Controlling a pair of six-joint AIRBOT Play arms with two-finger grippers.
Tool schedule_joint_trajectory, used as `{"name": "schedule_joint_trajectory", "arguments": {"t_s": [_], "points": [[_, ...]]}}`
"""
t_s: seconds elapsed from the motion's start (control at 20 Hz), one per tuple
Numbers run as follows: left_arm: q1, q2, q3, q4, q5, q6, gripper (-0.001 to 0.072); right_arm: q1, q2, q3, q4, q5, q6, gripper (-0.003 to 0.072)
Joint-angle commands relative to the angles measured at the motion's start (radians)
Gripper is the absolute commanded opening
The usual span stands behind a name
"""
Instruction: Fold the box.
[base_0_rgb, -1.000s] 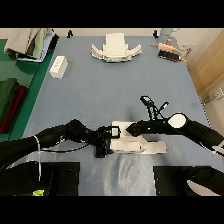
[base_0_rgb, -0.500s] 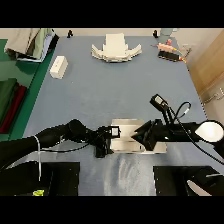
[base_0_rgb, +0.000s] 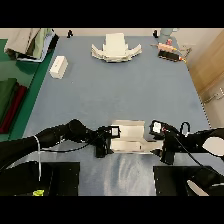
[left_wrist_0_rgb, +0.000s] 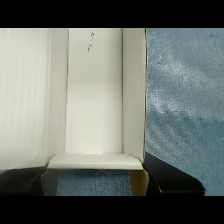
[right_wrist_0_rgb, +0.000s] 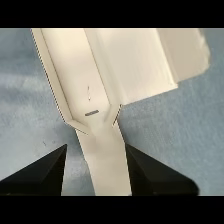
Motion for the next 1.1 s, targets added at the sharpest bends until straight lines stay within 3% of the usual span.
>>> {"name": "schedule_joint_trajectory", "arguments": {"t_s": [0.0, 0.25, 0.3, 0.4, 0.55, 0.7, 1.05], "points": [[0.000, 0.000, 0.000, 0.000, 0.000, 0.000, 0.0468, 0.000, 0.005, -0.043, -0.056, -0.033, -0.109, 0.0568], [0.000, 0.000, 0.000, 0.000, 0.000, 0.000, 0.0468, 0.000, 0.005, -0.116, 0.048, -0.202, -0.254, 0.0561], [0.000, 0.000, 0.000, 0.000, 0.000, 0.000, 0.0468, 0.000, 0.005, -0.132, 0.074, -0.232, -0.281, 0.0510], [0.000, 0.000, 0.000, 0.000, 0.000, 0.000, 0.0468, 0.000, -0.010, -0.151, 0.122, -0.276, -0.327, 0.0499], [0.000, 0.000, 0.000, 0.000, 0.000, 0.000, 0.0468, 0.000, -0.051, -0.153, 0.169, -0.289, -0.342, 0.0415], [0.000, 0.000, 0.000, 0.000, 0.000, 0.000, 0.0468, 0.000, -0.088, -0.153, 0.231, -0.306, -0.390, 0.0283], [0.000, 0.000, 0.000, 0.000, 0.000, 0.000, 0.0468, 0.000, -0.148, -0.153, 0.340, -0.335, -0.468, 0.0282]]}}
